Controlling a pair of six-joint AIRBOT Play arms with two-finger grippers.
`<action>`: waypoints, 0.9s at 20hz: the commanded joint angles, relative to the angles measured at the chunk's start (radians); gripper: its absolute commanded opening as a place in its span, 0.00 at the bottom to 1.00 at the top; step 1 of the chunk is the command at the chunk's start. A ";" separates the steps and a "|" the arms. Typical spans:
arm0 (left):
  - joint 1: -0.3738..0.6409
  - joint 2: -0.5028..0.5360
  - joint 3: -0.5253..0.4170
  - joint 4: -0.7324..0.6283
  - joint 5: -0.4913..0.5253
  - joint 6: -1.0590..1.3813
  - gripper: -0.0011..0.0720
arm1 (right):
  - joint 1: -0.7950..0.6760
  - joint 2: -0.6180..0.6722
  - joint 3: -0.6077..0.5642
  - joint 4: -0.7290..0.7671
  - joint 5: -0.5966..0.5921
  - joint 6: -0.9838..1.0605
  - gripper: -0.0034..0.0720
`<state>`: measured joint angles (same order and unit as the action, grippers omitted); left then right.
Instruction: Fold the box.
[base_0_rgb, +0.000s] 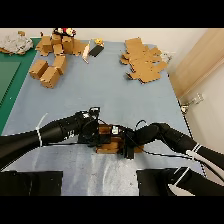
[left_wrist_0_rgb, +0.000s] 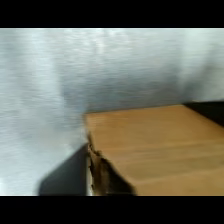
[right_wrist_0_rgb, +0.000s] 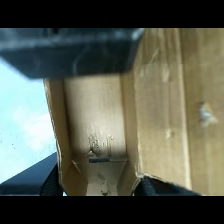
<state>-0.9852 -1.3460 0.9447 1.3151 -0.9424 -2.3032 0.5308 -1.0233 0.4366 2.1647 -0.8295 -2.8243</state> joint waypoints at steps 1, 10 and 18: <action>0.000 -0.001 0.002 -0.014 0.033 -0.003 0.03 | 0.001 0.000 0.001 0.000 0.001 -0.001 0.64; -0.024 0.000 0.002 -0.016 0.051 -0.020 0.17 | 0.001 0.000 0.001 0.000 0.001 -0.001 0.64; -0.023 0.022 0.002 -0.043 0.052 -0.028 0.85 | 0.001 0.000 0.001 0.000 0.001 -0.001 0.64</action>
